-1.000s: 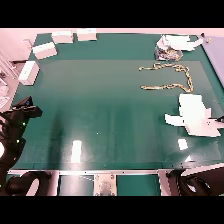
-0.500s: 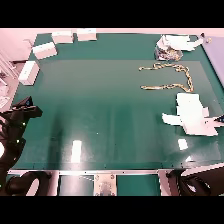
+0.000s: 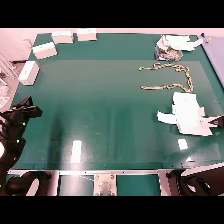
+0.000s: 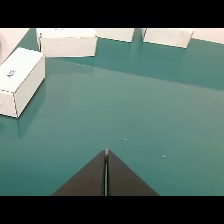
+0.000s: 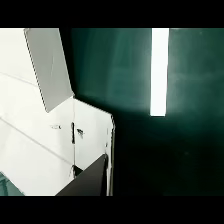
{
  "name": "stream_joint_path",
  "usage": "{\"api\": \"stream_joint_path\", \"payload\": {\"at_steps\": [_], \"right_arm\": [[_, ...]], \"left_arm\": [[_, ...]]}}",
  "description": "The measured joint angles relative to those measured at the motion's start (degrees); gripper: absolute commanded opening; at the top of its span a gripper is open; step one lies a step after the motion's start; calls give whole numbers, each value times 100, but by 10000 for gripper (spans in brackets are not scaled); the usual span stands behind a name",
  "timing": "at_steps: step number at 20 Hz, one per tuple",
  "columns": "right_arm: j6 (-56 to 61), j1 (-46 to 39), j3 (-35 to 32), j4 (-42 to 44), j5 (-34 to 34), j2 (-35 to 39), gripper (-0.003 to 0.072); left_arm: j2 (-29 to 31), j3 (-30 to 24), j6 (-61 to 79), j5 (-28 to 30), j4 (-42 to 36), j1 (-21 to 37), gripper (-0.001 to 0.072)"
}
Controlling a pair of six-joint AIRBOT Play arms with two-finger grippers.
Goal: Fold the box and place the chain.
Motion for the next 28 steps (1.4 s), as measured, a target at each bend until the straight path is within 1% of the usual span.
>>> {"api": "stream_joint_path", "payload": {"at_steps": [3,7,10,15,20,23,26,28], "right_arm": [[-37,4,-48,232,11,-39,11],[46,133,-87,739,262,-15,9],[282,376,-291,909,365,136,9],[428,1040,-1062,1119,424,634,8],[391,2041,-2240,1917,422,1259,5],[313,2813,-2924,2369,92,1648,4],[332,3550,-3512,2813,-632,2175,4],[625,4046,-3797,3005,-1169,2542,3]], "left_arm": [[0,0,-2,0,0,0,21],[0,0,0,0,-2,0,21],[0,-2,-2,0,-2,0,21],[0,-2,-2,0,0,0,21],[0,-2,-2,0,-2,0,21],[0,0,-2,0,0,0,21],[0,-2,-2,0,0,0,21],[0,-2,-2,0,0,0,21]]}}
